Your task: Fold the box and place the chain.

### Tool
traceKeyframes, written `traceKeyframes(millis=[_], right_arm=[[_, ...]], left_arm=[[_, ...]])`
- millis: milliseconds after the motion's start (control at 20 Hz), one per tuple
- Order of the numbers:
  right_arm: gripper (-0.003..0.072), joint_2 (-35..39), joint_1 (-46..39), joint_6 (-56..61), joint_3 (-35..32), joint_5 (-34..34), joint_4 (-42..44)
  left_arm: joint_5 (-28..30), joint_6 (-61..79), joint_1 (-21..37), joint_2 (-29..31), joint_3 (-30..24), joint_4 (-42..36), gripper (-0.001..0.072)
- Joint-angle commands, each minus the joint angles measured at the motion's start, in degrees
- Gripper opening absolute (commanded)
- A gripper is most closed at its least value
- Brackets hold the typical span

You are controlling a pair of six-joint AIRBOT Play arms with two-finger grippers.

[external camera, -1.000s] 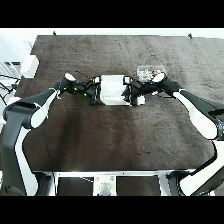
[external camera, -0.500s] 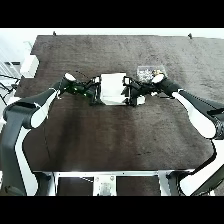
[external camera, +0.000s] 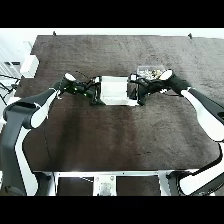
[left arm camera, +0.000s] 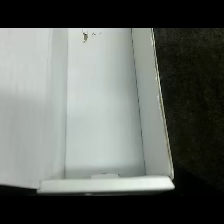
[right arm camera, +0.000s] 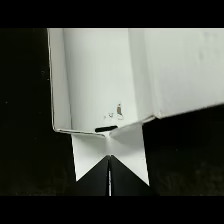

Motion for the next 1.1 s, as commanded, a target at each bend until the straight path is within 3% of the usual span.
traceKeyframes(millis=[0, 250, 550, 1050], right_arm=[[0.0004, 4.6, -3.2, 11.1, 0.1, 1.4, 0.3], [0.0002, 7.3, -11.3, 35.7, -0.1, 1.1, 0.4], [0.0003, 5.6, -17.9, 53.7, -4.8, 1.0, 0.5], [0.0003, -1.6, -12.6, 59.2, -6.7, 0.4, 6.1]], left_arm=[[0.0, 0.0, 0.0, 0.0, 0.0, 0.0, 0.0420], [0.0, 0.0, 0.0, 0.0, 0.0, 0.0, 0.0420], [0.0, 0.0, 0.0, 0.0, 0.0, 0.0, 0.0419], [0.0, 0.0, 0.0, 0.0, 0.0, 0.0, 0.0420]])
